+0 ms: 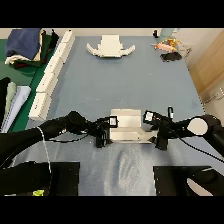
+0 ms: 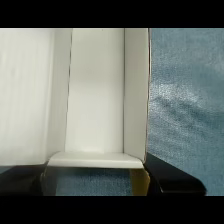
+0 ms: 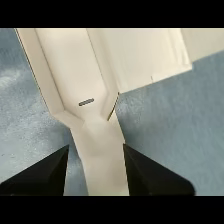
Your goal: Fold the box.
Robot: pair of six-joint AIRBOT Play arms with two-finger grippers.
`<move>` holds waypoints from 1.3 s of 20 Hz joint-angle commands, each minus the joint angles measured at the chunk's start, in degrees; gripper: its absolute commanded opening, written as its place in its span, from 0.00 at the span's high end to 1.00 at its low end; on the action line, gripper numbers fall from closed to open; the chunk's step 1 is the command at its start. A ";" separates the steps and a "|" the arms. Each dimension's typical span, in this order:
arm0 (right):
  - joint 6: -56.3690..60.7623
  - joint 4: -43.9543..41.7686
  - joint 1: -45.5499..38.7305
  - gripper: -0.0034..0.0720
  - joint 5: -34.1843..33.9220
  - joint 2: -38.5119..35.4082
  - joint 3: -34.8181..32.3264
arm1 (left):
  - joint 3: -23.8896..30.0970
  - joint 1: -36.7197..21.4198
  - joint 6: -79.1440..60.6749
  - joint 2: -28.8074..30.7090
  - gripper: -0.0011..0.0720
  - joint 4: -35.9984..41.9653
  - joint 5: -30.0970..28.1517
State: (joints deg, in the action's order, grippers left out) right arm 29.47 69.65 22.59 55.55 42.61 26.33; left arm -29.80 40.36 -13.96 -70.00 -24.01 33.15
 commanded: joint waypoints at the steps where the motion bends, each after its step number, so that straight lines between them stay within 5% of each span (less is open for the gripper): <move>1: -7.39 -1.49 2.71 0.27 -8.24 4.92 -0.59 | -0.02 -0.02 0.00 0.00 0.17 0.02 -0.02; 2: -7.52 -1.62 3.54 0.28 -8.90 5.25 -0.57 | -0.02 -0.02 0.00 0.00 0.17 0.00 0.00; 6: -7.52 -4.35 4.70 0.65 -8.85 5.29 -0.59 | 0.00 -0.02 0.00 0.00 0.17 0.02 0.00; 9: -8.61 -7.32 4.70 0.77 -9.05 5.62 -0.59 | -0.02 -0.02 0.00 0.00 0.17 0.00 0.00; 14: -12.11 -11.61 6.45 0.77 -11.56 8.22 -0.59 | -0.02 -0.02 0.00 0.00 0.17 0.00 0.00; 15: -12.11 -11.61 6.75 0.71 -11.93 8.61 -0.57 | -0.02 -0.02 0.00 0.00 0.17 0.00 0.00; 17: -12.11 -11.61 6.78 0.39 -12.11 8.85 -0.57 | -0.02 -0.02 0.00 0.00 0.17 0.00 0.00; 18: -12.11 -11.61 6.78 0.34 -12.11 8.85 -0.57 | -0.02 -0.02 0.00 0.00 0.17 0.00 0.00; 26: -6.49 -7.56 6.73 0.35 -10.82 8.41 -0.48 | 0.00 -0.02 0.00 0.00 0.17 0.02 0.00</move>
State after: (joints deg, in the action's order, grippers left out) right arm 18.50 59.07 29.30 43.66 51.29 25.78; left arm -29.80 40.36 -13.96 -70.00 -24.01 33.12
